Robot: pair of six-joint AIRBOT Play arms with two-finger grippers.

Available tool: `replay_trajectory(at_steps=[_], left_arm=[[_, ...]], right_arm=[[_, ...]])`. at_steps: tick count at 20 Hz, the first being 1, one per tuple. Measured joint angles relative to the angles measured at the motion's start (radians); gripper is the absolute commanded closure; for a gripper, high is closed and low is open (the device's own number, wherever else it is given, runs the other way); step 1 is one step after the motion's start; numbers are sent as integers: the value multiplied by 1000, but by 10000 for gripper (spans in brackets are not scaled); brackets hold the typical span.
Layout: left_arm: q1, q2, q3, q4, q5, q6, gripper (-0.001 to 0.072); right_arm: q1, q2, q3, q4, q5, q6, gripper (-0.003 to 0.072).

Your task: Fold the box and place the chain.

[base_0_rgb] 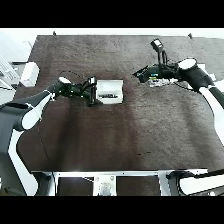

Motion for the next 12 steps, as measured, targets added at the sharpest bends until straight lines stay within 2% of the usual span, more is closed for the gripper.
replay_trajectory(at_steps=[6,12], left_arm=[[0,0,0,0,0,0,313],[0,0,0,0,0,0,314]], right_arm=[[43,-160,127,45,82,-84,677],[77,-199,165,35,172,-119,676]])
